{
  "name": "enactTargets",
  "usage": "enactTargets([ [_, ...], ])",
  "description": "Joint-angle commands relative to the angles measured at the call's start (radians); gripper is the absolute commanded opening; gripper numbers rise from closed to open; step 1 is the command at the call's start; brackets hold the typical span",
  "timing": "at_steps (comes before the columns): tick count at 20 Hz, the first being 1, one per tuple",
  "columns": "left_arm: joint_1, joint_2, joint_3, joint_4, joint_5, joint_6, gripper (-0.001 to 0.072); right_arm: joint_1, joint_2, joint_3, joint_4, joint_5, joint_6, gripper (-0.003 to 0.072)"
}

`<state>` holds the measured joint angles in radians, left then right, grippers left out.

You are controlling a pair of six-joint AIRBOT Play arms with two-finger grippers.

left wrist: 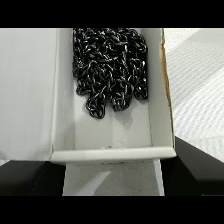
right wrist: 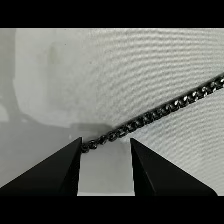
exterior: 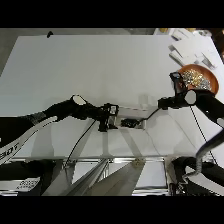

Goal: Fold the box and place the chain.

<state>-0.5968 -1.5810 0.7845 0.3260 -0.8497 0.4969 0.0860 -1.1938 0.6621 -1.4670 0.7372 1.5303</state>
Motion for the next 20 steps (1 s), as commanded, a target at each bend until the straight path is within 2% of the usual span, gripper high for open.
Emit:
enactTargets([
  [1, 0.001, 0.0, 0.001, 0.0, 0.0, 0.0, 0.0038, 0.0, -0.023, -0.002, -0.014, -0.005, 0.019, 0.0297],
  [6, 0.001, 0.0, 0.001, 0.0, 0.0, 0.0, 0.0038, 0.0, -0.07, -0.002, -0.018, -0.022, 0.041, 0.0293],
  [7, 0.001, 0.0, 0.001, 0.0, 0.0, 0.0, 0.0038, 0.002, -0.074, -0.002, -0.018, -0.019, 0.04, 0.0268],
  [9, 0.001, 0.0, 0.001, 0.0, 0.0, 0.0, 0.0038, 0.002, -0.074, -0.002, -0.018, -0.014, 0.039, 0.0083],
  [10, 0.001, 0.0, 0.001, 0.0, 0.0, 0.0, 0.0038, 0.002, -0.071, -0.002, -0.018, -0.008, 0.035, 0.0026],
  [14, 0.001, 0.0, 0.001, 0.0, 0.0, 0.0, 0.0038, 0.002, 0.028, -0.002, -0.022, 0.065, 0.032, 0.0017],
  [20, 0.001, 0.0, 0.001, 0.0, -0.002, 0.0, 0.0038, 0.019, 0.341, -0.006, -0.021, 0.221, -0.006, 0.0017],
])
